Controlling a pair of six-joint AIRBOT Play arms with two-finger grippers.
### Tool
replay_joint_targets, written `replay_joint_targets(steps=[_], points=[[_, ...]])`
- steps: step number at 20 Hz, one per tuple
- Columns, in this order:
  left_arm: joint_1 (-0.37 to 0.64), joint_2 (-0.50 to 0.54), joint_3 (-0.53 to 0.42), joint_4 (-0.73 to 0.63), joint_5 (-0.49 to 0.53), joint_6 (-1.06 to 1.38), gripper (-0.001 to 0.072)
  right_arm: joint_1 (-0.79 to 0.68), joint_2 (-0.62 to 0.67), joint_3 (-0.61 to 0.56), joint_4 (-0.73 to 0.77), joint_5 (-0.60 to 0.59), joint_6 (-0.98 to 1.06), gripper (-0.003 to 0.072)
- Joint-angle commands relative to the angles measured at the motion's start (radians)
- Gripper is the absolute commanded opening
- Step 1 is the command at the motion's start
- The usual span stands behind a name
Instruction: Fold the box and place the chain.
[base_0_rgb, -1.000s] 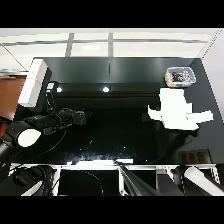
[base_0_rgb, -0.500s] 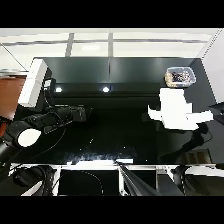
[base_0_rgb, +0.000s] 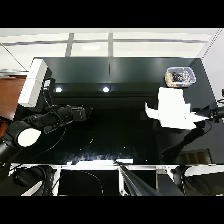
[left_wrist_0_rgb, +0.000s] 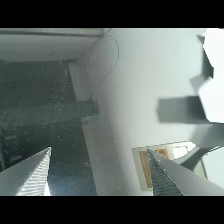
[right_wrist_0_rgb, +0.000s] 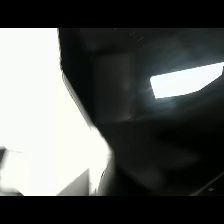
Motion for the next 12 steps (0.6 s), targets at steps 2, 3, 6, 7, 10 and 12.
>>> replay_joint_targets(steps=[2, 3, 6, 7, 10, 12], points=[[0.000, -0.001, 0.000, -0.001, 0.001, 0.002, 0.0711, 0.021, -0.007, 0.004, 0.052, 0.121, -0.068, 0.0047], [0.000, -0.001, 0.000, -0.001, 0.000, 0.002, 0.0711, 0.032, -0.005, -0.001, 0.087, 0.137, -0.068, 0.0046], [0.000, -0.001, 0.000, -0.001, 0.000, 0.002, 0.0710, 0.104, 0.045, -0.084, 0.223, 0.099, -0.113, 0.0046], [0.000, -0.001, 0.000, -0.001, 0.001, 0.002, 0.0711, 0.143, 0.072, -0.121, 0.246, 0.068, -0.132, 0.0045], [0.000, -0.001, 0.000, 0.003, 0.002, 0.002, 0.0710, 0.257, 0.187, -0.214, 0.277, -0.035, -0.161, 0.0045], [0.000, -0.001, 0.000, 0.003, 0.002, 0.002, 0.0710, 0.333, 0.297, -0.277, 0.278, -0.105, -0.161, 0.0045]])
